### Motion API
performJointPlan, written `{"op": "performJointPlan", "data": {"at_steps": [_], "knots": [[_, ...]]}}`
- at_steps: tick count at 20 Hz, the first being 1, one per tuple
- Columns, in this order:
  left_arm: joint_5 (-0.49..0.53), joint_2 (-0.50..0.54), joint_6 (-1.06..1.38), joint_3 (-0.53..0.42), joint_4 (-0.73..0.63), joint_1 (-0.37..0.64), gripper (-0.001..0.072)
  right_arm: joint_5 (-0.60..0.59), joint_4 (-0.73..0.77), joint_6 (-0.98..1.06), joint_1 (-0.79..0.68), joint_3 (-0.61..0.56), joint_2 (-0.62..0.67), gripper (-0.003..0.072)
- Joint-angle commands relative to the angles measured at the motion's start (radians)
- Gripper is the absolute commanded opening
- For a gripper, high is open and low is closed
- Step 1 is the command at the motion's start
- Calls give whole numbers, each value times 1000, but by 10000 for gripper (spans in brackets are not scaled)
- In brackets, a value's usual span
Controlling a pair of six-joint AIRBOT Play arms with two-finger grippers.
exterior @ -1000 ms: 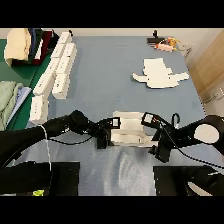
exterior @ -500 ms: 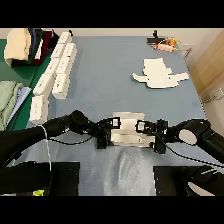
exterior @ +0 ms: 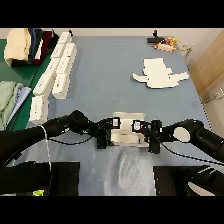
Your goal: Fold the box.
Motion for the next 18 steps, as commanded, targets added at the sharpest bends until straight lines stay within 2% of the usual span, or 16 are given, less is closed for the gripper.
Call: {"op": "performJointPlan", "data": {"at_steps": [1, 10, 11, 12, 13, 18], "knots": [[0, 0, 0, 0, 0, 0, 525, -8, 55, -13, 1, -1, -3, 96], [0, 0, 0, 0, 0, 0, 525, -74, 183, -137, 1, -1, -50, 102], [0, 0, 0, 0, 0, 0, 525, -83, 183, -137, 1, -1, -51, 147], [0, 0, 0, 0, 0, 0, 525, -90, 183, -137, 1, -1, -51, 379], [0, 0, 0, 0, 0, 0, 525, -93, 183, -137, 1, -1, -51, 477], [0, 0, 0, 0, 0, 0, 525, -109, 178, -136, 1, -1, -50, 477]]}}
